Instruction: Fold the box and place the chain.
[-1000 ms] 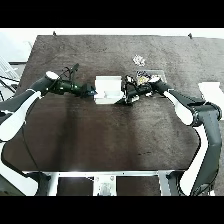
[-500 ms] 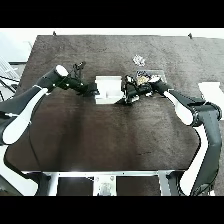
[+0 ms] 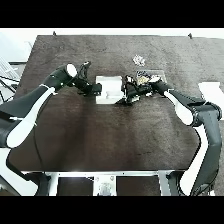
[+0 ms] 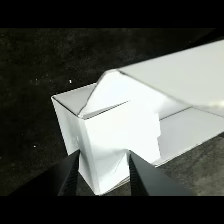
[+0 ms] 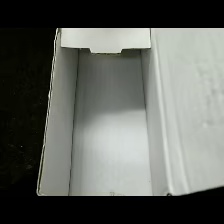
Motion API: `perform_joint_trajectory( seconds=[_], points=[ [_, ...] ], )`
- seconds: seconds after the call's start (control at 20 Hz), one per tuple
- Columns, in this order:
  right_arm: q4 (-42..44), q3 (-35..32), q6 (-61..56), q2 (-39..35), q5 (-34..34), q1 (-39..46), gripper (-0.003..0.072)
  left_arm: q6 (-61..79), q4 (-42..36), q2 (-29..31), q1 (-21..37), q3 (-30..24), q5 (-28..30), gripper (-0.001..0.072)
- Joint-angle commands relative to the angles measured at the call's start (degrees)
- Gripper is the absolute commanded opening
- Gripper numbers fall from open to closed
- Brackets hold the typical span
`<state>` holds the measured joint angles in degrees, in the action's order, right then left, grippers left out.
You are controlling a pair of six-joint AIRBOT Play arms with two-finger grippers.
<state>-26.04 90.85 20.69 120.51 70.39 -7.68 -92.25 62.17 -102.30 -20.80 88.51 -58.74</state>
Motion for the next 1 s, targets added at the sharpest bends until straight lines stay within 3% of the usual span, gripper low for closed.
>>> perform_joint_trajectory(
  seconds=[0.0,0.35,0.95],
  points=[
    [0.1,0.0,-0.1,0.0,0.0,0.0,0.0589,-5.7,7.2,-0.2,-2.5,0.3,0.2,0.0366],
    [0.1,0.0,-0.1,0.0,0.0,0.0,0.0589,-8.9,9.5,-0.7,-3.1,1.2,0.9,0.0366],
    [0.1,0.0,-0.1,0.0,0.0,0.0,0.0589,-16.9,16.3,-12.7,-4.3,22.6,-18.9,0.0367]
  ],
)
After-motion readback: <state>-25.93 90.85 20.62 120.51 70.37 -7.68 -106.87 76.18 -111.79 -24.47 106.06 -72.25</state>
